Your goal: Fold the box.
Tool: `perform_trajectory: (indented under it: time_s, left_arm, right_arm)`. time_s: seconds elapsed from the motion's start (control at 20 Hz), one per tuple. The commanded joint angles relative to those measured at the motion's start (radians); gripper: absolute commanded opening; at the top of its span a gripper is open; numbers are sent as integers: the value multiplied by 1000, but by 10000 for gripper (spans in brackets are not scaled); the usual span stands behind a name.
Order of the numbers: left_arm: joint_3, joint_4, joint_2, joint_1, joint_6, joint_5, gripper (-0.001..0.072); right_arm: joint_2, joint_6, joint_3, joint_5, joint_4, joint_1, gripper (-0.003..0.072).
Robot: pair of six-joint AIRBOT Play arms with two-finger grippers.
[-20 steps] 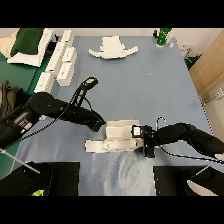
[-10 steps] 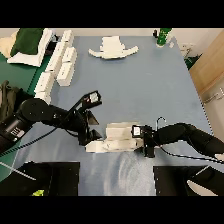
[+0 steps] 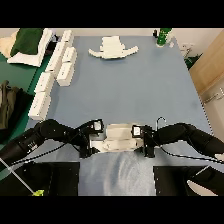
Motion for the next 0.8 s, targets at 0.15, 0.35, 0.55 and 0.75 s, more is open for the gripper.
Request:
perform_trajectory:
  time_s: [0.15,0.35,0.55,0.75]
  left_arm:
    - [-36,-40,-63,-71,39,196,656]
    - [-36,-87,-147,-119,90,198,532]
    - [-35,-153,-177,-168,153,261,283]
    - [-32,-172,-193,-188,158,294,54]
  right_arm:
    - [1,1,0,0,0,0,438]
    - [1,1,0,0,0,0,438]
    - [1,0,0,0,0,0,438]
    - [1,0,0,0,0,0,438]
